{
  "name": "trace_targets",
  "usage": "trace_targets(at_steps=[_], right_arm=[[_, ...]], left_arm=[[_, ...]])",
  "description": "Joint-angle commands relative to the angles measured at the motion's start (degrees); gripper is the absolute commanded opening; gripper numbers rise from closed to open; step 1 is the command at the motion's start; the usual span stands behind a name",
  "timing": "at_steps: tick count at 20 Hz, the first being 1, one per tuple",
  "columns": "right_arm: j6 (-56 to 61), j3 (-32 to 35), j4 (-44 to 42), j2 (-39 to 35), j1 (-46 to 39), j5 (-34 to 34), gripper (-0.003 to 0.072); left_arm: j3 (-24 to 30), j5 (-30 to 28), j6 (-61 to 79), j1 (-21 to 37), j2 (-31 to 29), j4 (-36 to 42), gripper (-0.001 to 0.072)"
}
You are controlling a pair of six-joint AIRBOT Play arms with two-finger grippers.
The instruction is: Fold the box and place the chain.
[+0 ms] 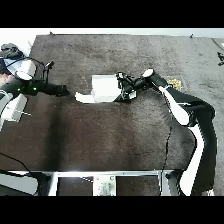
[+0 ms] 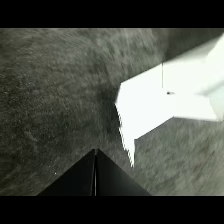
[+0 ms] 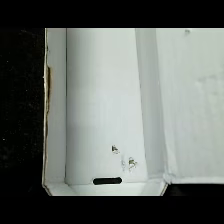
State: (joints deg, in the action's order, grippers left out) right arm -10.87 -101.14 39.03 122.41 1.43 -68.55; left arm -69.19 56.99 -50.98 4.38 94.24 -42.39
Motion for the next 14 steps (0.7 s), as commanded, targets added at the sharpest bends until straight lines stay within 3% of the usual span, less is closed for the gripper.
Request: trace_targets(at_steps=[1, 6, 14], right_arm=[[0.00, -0.04, 0.00, 0.04, 0.04, 0.00, 0.0538], [0.00, -0.04, 0.00, 0.04, 0.04, -0.02, 0.0538], [0.00, -0.04, 0.00, 0.04, 0.04, -0.02, 0.0538]], left_arm=[[1.01, -1.46, -3.08, -0.63, 1.95, 4.28, 0.0011], [1.05, -4.68, -6.10, -5.40, 5.49, 5.22, 0.0011], [1.03, -4.26, -2.71, -7.30, 9.09, 12.48, 0.0012]])
